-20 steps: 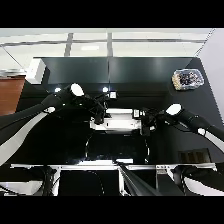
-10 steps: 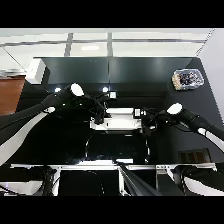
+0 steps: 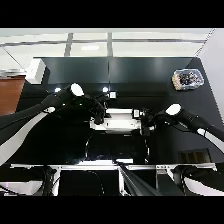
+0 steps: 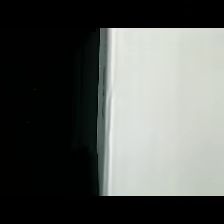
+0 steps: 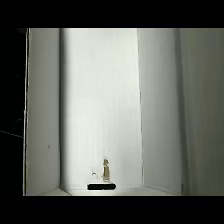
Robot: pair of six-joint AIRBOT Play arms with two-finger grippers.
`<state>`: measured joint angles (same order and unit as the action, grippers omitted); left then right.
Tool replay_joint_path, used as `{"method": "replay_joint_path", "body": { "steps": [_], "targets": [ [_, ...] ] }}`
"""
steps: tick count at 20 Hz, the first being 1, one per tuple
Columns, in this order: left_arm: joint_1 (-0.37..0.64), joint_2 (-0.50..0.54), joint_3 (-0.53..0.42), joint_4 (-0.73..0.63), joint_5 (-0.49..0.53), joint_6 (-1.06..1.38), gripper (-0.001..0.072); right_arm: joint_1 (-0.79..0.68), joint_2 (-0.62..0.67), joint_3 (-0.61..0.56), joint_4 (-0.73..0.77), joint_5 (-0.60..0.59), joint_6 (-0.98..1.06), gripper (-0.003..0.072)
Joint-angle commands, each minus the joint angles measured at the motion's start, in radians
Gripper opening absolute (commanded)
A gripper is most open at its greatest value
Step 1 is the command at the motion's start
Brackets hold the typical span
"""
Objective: Fold the box and place the chain.
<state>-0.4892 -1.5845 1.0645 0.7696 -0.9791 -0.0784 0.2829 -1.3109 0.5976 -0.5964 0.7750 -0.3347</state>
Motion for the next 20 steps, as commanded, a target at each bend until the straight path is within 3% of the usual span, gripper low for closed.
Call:
{"method": "replay_joint_path", "body": {
  "steps": [1, 2, 5, 6, 8, 9, 10, 11, 15, 16, 18, 20],
  "targets": [
    [0.000, -0.001, 0.001, 0.000, 0.000, 0.000, 0.0025, 0.002, -0.001, 0.000, -0.006, -0.001, 0.002, 0.0512],
    [0.000, -0.001, 0.001, 0.000, 0.000, 0.000, 0.0025, -0.001, -0.001, 0.000, -0.006, 0.002, 0.002, 0.0425],
    [0.000, 0.000, 0.001, 0.000, -0.028, -0.010, 0.0025, -0.002, -0.001, 0.000, -0.006, 0.002, 0.002, 0.0425],
    [0.000, 0.002, 0.002, 0.009, -0.049, -0.035, 0.0056, -0.002, -0.001, 0.000, -0.006, 0.001, 0.002, 0.0424],
    [0.002, 0.016, 0.002, 0.039, -0.071, -0.074, 0.0388, -0.002, -0.001, 0.000, -0.006, 0.001, 0.002, 0.0390],
    [0.008, 0.032, 0.002, 0.048, -0.084, -0.101, 0.0568, -0.002, -0.001, 0.000, -0.006, 0.002, 0.002, 0.0246],
    [0.014, 0.055, 0.002, 0.066, -0.091, -0.152, 0.0672, -0.002, -0.001, 0.000, -0.006, 0.002, 0.002, 0.0142],
    [0.024, 0.091, 0.002, 0.109, -0.101, -0.234, 0.0695, -0.002, -0.001, 0.000, -0.006, 0.002, 0.002, 0.0125],
    [0.080, 0.278, 0.001, 0.426, -0.206, -0.578, 0.0674, -0.002, -0.001, 0.000, -0.006, 0.002, 0.002, 0.0126],
    [0.101, 0.332, 0.001, 0.470, -0.247, -0.644, 0.0554, -0.002, -0.001, 0.000, -0.006, 0.002, 0.002, 0.0126],
    [0.146, 0.412, -0.001, 0.440, -0.365, -0.776, 0.0028, -0.002, -0.001, 0.000, -0.006, 0.002, 0.002, 0.0126],
    [0.180, 0.456, -0.061, 0.193, -0.472, -0.929, 0.0024, -0.002, -0.001, 0.000, -0.006, 0.002, 0.002, 0.0126]
  ]
}}
